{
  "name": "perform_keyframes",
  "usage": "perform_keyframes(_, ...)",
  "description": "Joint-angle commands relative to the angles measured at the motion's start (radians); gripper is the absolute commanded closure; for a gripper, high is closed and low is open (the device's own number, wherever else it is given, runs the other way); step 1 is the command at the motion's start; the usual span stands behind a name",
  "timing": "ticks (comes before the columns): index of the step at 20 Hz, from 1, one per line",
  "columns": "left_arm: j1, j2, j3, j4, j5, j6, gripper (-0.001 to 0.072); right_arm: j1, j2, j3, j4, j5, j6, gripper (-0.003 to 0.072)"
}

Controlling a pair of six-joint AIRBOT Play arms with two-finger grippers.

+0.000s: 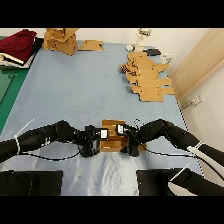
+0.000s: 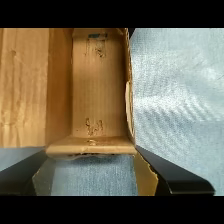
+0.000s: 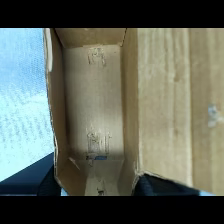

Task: Fold the box.

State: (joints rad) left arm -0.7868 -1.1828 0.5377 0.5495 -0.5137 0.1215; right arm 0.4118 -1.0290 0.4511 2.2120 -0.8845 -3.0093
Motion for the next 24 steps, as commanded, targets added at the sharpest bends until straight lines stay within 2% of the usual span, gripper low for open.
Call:
perform_keyframes(1, -0.012, -0.009, 0.000, -0.032, 0.006, 0.032, 0.0010, 0.000, 0.000, 0.001, 0.000, 0.000, 0.000, 0.0171)
perform_keyframes(9, -0.024, -0.031, 0.001, -0.126, 0.009, 0.104, 0.0010, 0.000, 0.000, 0.001, -0.001, 0.000, 0.000, 0.0171)
perform_keyframes(14, -0.022, -0.038, 0.002, -0.127, 0.018, 0.104, 0.0012, 0.000, 0.000, 0.001, -0.001, 0.000, 0.000, 0.0171)
perform_keyframes(16, -0.022, -0.039, 0.002, -0.128, 0.033, 0.110, 0.0152, 0.000, 0.000, 0.001, -0.001, 0.000, 0.000, 0.0171)
perform_keyframes(18, -0.022, -0.039, 0.002, -0.131, 0.037, 0.126, 0.0153, 0.000, 0.000, 0.001, -0.001, 0.000, 0.000, 0.0171)
perform_keyframes(19, -0.022, -0.039, 0.002, -0.131, 0.037, 0.126, 0.0245, 0.000, 0.000, 0.001, -0.001, 0.000, 0.000, 0.0171)
perform_keyframes(24, -0.022, -0.039, 0.002, -0.131, 0.036, 0.125, 0.0257, 0.000, 0.000, 0.001, -0.001, 0.000, 0.000, 0.0171)
